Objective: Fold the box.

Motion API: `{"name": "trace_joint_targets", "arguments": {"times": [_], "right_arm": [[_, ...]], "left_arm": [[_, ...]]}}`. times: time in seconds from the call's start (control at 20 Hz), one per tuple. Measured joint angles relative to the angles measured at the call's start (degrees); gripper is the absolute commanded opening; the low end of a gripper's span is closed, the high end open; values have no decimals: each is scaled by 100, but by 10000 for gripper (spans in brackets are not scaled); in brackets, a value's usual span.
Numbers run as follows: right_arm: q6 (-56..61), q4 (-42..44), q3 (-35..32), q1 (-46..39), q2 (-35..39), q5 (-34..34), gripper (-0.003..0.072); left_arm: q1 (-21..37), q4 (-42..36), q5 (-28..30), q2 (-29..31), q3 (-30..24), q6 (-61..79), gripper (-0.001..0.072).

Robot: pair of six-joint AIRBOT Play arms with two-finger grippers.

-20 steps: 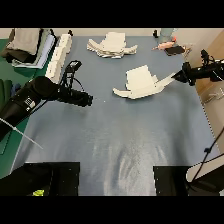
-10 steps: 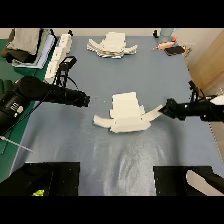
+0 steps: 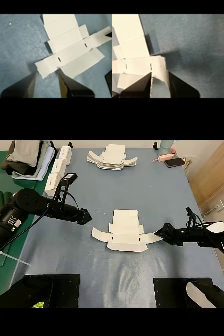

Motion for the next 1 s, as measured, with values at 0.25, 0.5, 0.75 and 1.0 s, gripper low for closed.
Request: {"name": "trace_joint_targets", "arguments": {"times": [0.25, 0.5, 0.75, 1.0], "right_arm": [[31, -463, 833, 0, -925, 560, 293], [-164, -833, 1803, 7, -1967, 1561, 293], [-393, -798, 2074, 26, -2599, 1969, 292], [-597, -645, 2127, 363, -2822, 1895, 289]], "left_arm": [[2, -7, -146, 0, 0, -94, 473], [2, -7, -382, 0, -2, -299, 473], [0, -9, -509, 0, 0, -542, 473], [2, -13, -540, 0, -2, -688, 473]]}}
